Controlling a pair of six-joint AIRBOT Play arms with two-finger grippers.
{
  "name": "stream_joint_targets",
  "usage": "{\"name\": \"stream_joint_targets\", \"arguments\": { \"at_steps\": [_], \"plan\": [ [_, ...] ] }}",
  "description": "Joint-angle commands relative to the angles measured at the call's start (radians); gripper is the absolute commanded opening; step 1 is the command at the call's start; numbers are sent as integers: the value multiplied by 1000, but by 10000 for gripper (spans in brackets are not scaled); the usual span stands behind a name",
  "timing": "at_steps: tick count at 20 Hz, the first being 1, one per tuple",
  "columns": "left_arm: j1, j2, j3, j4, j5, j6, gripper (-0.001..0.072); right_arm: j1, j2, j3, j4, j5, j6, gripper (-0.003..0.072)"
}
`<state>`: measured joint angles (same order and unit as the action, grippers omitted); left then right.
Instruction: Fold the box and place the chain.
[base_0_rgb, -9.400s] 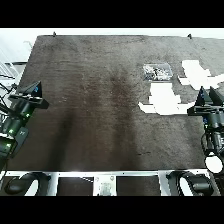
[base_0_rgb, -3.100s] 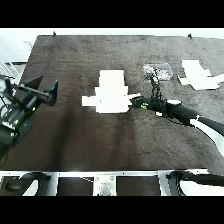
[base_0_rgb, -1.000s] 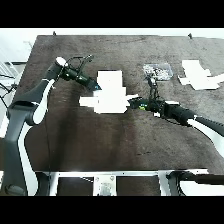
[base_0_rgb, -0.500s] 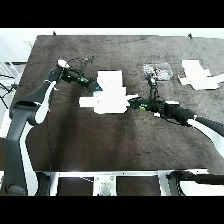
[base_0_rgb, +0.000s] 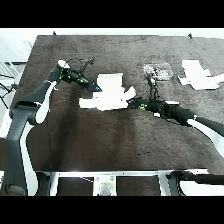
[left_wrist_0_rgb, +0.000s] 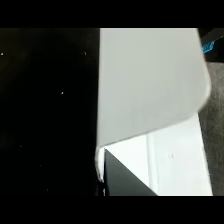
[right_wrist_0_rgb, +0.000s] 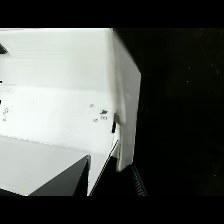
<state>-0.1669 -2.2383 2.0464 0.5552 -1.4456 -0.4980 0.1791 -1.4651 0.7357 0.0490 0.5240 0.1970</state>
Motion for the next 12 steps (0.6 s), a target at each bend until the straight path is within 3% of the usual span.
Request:
{"name": "stream_joint_targets", "arguments": {
  "at_steps": [1,6,12],
  "plan": [
    [0,1,1,-35,-12,158,17,-29,13,0,3,0,4,326],
    [0,23,0,-56,22,341,11,-159,100,0,3,0,4,326],
    [-19,76,-84,-40,109,487,11,-243,151,0,3,11,8,326]
  ]
}}
